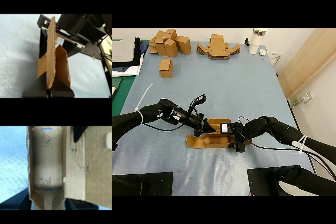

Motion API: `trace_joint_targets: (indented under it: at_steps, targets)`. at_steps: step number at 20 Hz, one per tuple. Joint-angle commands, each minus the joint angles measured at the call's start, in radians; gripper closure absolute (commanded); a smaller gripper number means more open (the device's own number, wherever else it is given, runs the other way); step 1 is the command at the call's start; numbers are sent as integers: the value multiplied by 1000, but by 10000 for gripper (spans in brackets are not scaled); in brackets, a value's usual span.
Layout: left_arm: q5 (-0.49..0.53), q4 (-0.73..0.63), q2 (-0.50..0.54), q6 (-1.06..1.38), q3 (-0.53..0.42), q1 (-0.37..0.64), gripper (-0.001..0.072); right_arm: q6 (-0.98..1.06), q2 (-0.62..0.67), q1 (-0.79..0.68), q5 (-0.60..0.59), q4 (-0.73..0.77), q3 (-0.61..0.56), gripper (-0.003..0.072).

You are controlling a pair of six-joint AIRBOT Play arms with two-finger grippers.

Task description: Fold the box.

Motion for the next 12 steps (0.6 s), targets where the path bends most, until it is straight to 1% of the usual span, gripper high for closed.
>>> trace_joint_targets:
  at_steps: [1, 4, 6, 12]
  targets:
    - [2, 0, -1, 1, -1, 0, 699, 9, -2, 0, -1, 0, 1, 215]
    - [2, 0, -1, 1, -1, 0, 699, 9, -2, 0, -1, 0, 1, 212]
    - [2, 0, -1, 1, -1, 0, 699, 9, -1, 0, -1, 0, 1, 130]
    - [2, 0, -1, 0, -1, 0, 699, 11, -2, 0, -3, 0, 1, 129]
